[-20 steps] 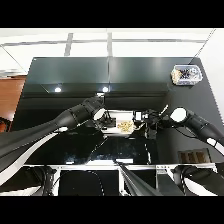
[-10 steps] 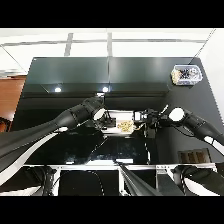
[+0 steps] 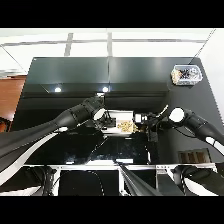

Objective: Fold the box and place the chain.

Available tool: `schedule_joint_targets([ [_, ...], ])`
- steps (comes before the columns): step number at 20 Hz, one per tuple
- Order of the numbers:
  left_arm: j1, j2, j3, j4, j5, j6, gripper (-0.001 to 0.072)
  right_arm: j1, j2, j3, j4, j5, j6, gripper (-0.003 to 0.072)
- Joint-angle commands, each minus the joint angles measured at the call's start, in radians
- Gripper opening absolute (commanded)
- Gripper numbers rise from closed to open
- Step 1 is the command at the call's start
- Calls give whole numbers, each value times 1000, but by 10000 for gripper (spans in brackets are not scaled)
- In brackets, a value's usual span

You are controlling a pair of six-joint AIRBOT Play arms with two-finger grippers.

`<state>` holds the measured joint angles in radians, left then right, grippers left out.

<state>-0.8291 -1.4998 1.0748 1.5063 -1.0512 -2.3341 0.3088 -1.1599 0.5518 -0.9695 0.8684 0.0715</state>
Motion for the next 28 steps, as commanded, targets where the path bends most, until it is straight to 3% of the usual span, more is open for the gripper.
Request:
schedule_joint_targets([
  [1,0,0,0,0,0,0,28,1,75,15,-3,113,160,22],
  [5,0,0,0,0,0,0,28,1,232,97,-5,245,450,22],
  [10,0,0,0,0,0,0,28,1,364,304,90,270,737,22],
  [15,0,0,0,0,0,0,28,1,368,463,444,233,766,22],
  [19,0,0,0,0,0,0,28,1,368,561,556,188,766,22],
  [24,0,0,0,0,0,0,28,1,367,616,573,189,770,22],
  [28,0,0,0,0,-1,0,28,1,360,610,427,276,842,22],
])
